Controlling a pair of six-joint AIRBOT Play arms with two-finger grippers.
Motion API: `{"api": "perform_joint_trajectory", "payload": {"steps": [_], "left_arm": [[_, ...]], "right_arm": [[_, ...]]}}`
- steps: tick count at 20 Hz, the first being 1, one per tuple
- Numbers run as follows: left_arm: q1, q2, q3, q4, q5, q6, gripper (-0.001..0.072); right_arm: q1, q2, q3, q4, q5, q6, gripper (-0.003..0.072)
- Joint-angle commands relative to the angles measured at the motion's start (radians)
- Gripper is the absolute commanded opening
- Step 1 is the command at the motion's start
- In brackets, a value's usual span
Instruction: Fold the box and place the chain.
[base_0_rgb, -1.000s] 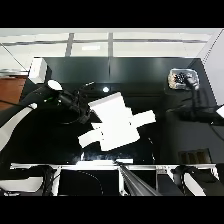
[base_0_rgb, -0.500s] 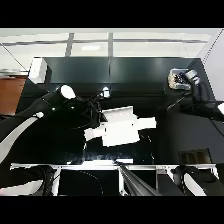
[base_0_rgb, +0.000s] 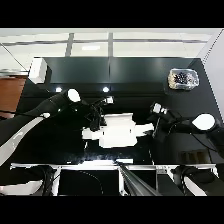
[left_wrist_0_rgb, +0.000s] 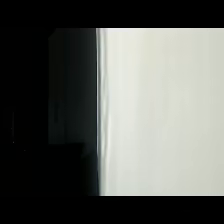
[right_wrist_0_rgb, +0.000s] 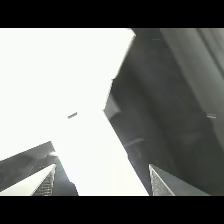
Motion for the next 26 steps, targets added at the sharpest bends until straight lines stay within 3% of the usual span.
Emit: {"api": "perform_joint_trajectory", "payload": {"steps": [1,7,13,16,22,26], "left_arm": [[-0.006,-0.004,0.000,0.020,-0.001,0.000,0.0032],[-0.010,-0.004,0.000,0.027,0.003,0.000,0.0032],[-0.011,-0.004,0.000,0.027,0.003,0.000,0.0032],[-0.011,-0.004,0.000,0.027,0.013,0.000,0.0032],[-0.011,-0.004,0.000,0.027,0.026,0.000,0.0032],[-0.018,-0.004,0.000,0.028,0.003,0.000,0.0032]], "right_arm": [[0.060,-0.003,-0.041,-0.014,-0.004,-0.062,0.0705],[0.193,-0.045,-0.061,-0.045,-0.025,-0.108,0.0705],[0.321,-0.087,-0.061,-0.046,-0.181,-0.140,0.0705],[0.354,-0.133,-0.061,-0.068,-0.196,-0.151,0.0705],[0.402,-0.143,-0.055,-0.015,-0.336,-0.134,0.0705],[0.394,-0.089,-0.012,-0.040,-0.310,-0.060,0.0705]]}}
